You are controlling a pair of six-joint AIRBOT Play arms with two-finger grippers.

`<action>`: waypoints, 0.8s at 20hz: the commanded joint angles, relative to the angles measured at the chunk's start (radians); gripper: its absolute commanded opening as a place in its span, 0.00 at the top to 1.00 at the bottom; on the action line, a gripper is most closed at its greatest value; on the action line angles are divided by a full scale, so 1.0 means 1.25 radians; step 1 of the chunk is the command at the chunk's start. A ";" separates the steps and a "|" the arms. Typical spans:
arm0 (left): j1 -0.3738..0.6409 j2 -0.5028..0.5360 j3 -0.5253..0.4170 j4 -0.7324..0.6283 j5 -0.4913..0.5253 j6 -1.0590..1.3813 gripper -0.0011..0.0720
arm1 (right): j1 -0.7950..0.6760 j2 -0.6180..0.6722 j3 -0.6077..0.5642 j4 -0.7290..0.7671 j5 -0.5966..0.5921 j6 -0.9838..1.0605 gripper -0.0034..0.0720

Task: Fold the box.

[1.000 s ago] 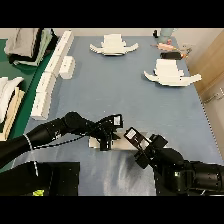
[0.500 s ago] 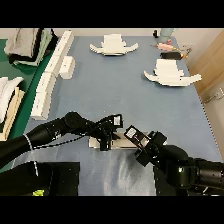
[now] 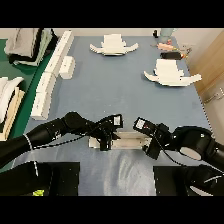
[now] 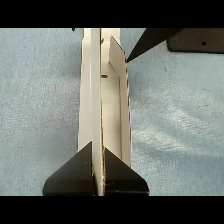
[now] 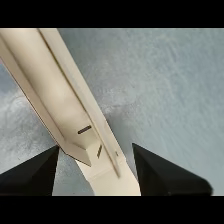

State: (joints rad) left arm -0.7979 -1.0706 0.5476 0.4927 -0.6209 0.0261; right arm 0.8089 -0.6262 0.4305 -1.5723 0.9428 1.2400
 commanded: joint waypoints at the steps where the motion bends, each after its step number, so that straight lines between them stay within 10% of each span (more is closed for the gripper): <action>1: 0.000 0.000 0.000 0.000 0.000 0.000 0.97 | -0.185 0.006 -0.033 0.284 -0.034 -0.438 0.01; 5: 0.000 0.000 0.000 0.000 0.000 0.000 0.96 | -0.320 -0.031 -0.060 0.490 -0.027 -0.710 0.02; 16: 0.000 0.000 0.000 0.000 0.000 0.000 0.97 | -0.328 -0.042 -0.059 0.517 -0.011 -0.699 0.02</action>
State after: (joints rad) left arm -0.7979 -1.0706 0.5476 0.4927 -0.6209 0.0261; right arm 0.4023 -0.6971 0.3588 -0.9424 0.9092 0.3744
